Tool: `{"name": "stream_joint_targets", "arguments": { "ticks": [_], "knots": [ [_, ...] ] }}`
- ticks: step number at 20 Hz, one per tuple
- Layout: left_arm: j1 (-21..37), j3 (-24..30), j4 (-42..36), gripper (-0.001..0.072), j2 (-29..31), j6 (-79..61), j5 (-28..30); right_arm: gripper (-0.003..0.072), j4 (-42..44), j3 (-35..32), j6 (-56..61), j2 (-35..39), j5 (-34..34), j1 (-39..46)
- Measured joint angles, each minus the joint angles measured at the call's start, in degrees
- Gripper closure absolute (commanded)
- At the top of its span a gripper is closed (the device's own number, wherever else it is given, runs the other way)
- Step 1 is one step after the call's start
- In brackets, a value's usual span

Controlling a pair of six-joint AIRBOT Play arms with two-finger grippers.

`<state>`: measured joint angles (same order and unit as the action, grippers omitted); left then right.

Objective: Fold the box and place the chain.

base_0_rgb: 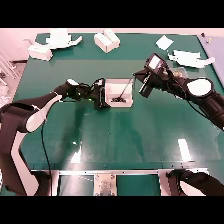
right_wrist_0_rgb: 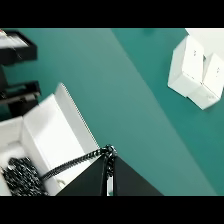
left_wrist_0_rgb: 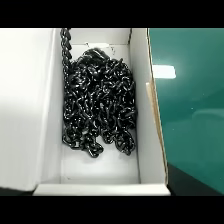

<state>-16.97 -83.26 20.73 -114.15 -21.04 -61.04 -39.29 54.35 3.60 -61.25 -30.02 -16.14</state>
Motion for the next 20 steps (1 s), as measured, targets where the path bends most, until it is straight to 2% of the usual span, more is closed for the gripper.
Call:
{"name": "stream_joint_targets", "arguments": {
  "ticks": [6,14,15,16,17,20],
  "knots": [
    [0.0,0.0,0.0,0.0172,0.0,0.0,0.0,0.0679,1.2,-0.9,3.8,-1.4,0.0,-2.4],
    [0.0,0.0,0.0,0.0172,0.0,0.0,0.0,0.0674,5.0,-1.4,4.9,-9.9,-1.8,-2.8],
    [0.0,0.0,0.0,0.0172,0.0,0.0,0.0,0.053,5.2,-1.4,5.1,-11.0,-2.0,-2.8],
    [0.0,0.0,0.0,0.0172,0.0,0.0,0.0,0.0354,5.4,-1.4,5.3,-11.9,-2.2,-2.8],
    [0.0,0.0,0.0,0.0172,0.0,0.0,0.0,0.0295,5.4,-1.4,5.3,-12.5,-2.3,-2.8],
    [0.0,0.0,0.0,0.0172,0.0,0.0,0.0,0.0295,5.7,-1.0,5.7,-13.5,-2.3,-2.7]
  ]
}}
